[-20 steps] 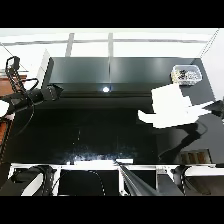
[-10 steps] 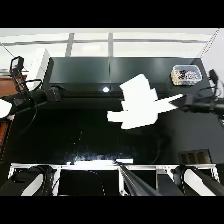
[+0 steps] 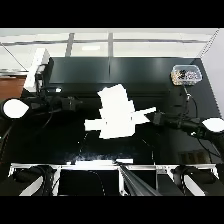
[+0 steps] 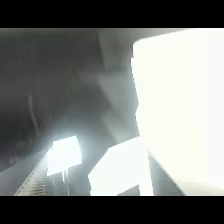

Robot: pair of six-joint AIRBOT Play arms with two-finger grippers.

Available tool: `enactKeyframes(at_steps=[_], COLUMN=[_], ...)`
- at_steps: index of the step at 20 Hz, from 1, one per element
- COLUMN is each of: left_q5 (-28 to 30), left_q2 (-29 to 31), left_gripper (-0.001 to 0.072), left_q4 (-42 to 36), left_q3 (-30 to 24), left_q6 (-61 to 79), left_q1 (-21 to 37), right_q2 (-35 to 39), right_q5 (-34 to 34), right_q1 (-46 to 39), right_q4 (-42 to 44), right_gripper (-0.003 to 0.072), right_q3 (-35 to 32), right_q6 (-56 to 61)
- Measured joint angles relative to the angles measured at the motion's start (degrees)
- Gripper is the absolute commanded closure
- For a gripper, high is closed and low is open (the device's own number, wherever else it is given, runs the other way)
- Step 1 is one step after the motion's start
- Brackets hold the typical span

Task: Fold the box and place the chain.

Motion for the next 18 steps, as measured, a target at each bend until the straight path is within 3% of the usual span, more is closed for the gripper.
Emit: enactKeyframes(at_steps=[4,11,18], left_q5=[-6.0,-12.3,-25.7], left_q2=[-6.3,-24.3,-40.4], left_gripper=[0.0009,0.0008,0.0008], left_q4=[-6.8,-35.8,-43.6], left_q3=[0.0,1.4,9.0], left_q6=[4.0,26.1,40.4], left_q1=[3.5,11.1,10.3], right_q2=[0.4,0.6,0.6], right_q5=[-2.7,0.2,3.5], right_q1=[2.7,3.7,3.7], right_q4=[0.2,0.3,0.4], right_gripper=[0.0668,0.0668,0.0668], right_q3=[-1.0,-1.4,-1.4], right_q6=[0.0,0.0,0.5])
